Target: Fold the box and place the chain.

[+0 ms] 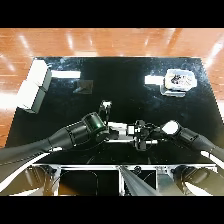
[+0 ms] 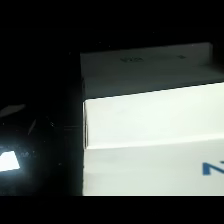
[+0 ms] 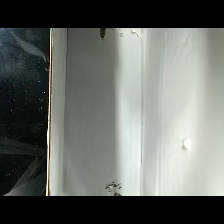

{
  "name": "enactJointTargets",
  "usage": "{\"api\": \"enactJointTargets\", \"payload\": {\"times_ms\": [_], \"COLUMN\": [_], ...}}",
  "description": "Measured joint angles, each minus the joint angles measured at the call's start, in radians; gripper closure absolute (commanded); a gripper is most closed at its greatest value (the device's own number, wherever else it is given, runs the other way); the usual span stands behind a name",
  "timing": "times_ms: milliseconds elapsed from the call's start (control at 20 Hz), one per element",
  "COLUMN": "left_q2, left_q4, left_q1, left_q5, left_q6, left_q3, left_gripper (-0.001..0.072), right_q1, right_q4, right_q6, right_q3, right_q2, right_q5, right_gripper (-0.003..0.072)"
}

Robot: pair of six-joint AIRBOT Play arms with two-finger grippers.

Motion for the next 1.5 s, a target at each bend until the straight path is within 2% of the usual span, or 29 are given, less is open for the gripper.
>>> {"api": "enactJointTargets", "payload": {"times_ms": [1500], "left_q2": [-0.021], "left_q4": [-0.008], "left_q1": [0.001], "left_q5": [-0.008], "left_q6": [0.006], "left_q3": [0.0], "left_gripper": [0.0523], "right_q1": [0.0], "right_q4": [0.001], "right_q6": [0.0], "right_q3": [0.0], "right_q2": [0.0], "right_q5": [-0.002], "right_gripper": [0.0143]}}
